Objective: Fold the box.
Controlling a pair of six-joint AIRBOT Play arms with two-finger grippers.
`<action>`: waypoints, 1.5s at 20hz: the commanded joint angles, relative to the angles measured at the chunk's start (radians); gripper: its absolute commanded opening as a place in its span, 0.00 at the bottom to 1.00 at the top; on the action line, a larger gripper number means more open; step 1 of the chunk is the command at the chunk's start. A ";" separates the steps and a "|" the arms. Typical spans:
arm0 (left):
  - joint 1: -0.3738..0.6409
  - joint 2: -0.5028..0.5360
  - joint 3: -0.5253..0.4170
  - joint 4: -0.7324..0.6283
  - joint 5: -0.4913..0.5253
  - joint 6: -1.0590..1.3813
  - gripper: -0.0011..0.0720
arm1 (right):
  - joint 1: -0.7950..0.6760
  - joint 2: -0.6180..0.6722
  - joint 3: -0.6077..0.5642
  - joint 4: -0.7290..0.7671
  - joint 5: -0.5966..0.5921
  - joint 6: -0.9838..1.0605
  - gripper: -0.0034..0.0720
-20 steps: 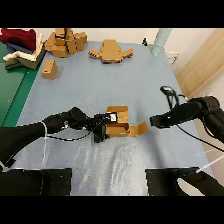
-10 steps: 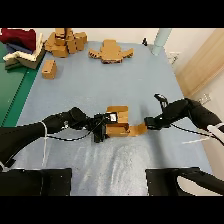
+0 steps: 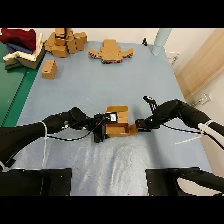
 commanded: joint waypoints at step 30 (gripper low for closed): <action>0.000 0.000 0.000 0.000 0.000 0.000 0.46 | 0.404 -0.020 0.227 -0.477 -0.115 0.685 0.61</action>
